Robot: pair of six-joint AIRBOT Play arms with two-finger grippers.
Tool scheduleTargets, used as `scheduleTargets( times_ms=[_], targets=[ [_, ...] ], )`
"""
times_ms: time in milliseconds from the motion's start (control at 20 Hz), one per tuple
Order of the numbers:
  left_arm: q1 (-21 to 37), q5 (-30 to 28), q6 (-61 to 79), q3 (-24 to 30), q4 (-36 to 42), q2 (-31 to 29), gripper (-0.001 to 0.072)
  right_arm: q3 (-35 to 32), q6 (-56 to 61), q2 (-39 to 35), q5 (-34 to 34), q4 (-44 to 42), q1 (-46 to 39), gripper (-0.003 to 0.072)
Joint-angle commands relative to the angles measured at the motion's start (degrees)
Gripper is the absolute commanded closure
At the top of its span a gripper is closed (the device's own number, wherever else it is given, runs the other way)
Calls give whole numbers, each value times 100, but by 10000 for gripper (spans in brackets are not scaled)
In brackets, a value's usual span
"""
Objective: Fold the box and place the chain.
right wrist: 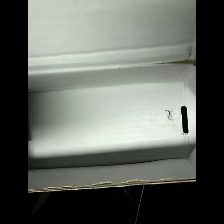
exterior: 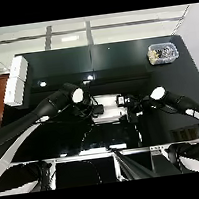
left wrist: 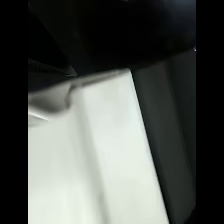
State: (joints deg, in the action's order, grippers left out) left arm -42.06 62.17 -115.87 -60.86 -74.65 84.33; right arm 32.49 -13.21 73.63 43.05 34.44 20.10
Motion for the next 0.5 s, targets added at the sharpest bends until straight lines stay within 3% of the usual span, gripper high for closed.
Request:
scheduleTargets(
  times_ms=[0,200,450],
  targets=[
    [-11,87,-341,-15,-133,133,365,4,-9,2,7,9,0,480],
    [-37,-20,-901,-17,-243,155,378,4,-9,2,7,9,2,481],
    [-448,133,-1572,-378,-942,350,379,4,-9,2,7,9,2,480]
  ],
)
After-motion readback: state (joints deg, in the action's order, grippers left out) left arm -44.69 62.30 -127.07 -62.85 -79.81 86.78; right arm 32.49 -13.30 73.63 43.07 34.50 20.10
